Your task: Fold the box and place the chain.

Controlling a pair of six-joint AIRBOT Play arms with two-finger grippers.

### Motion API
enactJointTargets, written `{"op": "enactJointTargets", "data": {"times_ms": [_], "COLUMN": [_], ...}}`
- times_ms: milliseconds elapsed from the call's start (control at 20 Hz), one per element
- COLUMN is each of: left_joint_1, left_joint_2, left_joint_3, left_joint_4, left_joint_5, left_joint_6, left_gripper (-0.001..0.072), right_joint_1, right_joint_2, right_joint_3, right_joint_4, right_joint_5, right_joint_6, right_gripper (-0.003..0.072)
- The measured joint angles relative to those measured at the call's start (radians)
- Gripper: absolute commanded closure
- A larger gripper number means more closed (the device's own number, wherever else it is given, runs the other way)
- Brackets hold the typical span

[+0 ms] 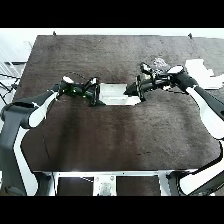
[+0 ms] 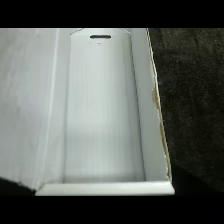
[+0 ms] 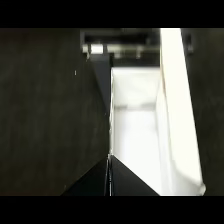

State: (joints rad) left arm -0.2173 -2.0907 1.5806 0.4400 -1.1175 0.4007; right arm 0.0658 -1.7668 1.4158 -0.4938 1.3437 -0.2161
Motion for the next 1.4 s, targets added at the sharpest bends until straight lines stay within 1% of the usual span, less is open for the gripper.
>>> {"op": "enactJointTargets", "data": {"times_ms": [350, 550, 700, 900, 1150, 1400], "left_joint_1": [0.0, 0.0, 0.0, 0.0, 0.0, 0.0], "left_joint_2": [0.0, 0.0, 0.0, 0.0, 0.0, 0.0], "left_joint_3": [0.0, 0.0, 0.0, 0.0, 0.0, 0.0], "left_joint_4": [0.0, 0.0, 0.0, 0.0, 0.0, 0.0], "left_joint_5": [0.0, 0.0, 0.0, 0.0, 0.0, 0.0], "left_joint_6": [0.0, 0.0, 0.0, 0.0, 0.0, 0.0], "left_gripper": [0.0207, 0.0207, 0.0207, 0.0207, 0.0207, 0.0207], "right_joint_1": [0.028, 0.031, 0.031, 0.031, 0.031, 0.031], "right_joint_2": [-0.002, -0.032, -0.07, -0.103, -0.114, -0.113], "right_joint_3": [-0.009, -0.009, -0.009, -0.01, -0.01, -0.01], "right_joint_4": [0.129, 0.151, 0.159, 0.16, 0.156, 0.118], "right_joint_5": [-0.276, -0.376, -0.411, -0.427, -0.433, -0.435], "right_joint_6": [0.029, 0.066, 0.077, 0.082, 0.084, 0.086], "right_gripper": [0.0673, 0.0674, 0.0674, 0.0674, 0.0674, 0.0674]}}
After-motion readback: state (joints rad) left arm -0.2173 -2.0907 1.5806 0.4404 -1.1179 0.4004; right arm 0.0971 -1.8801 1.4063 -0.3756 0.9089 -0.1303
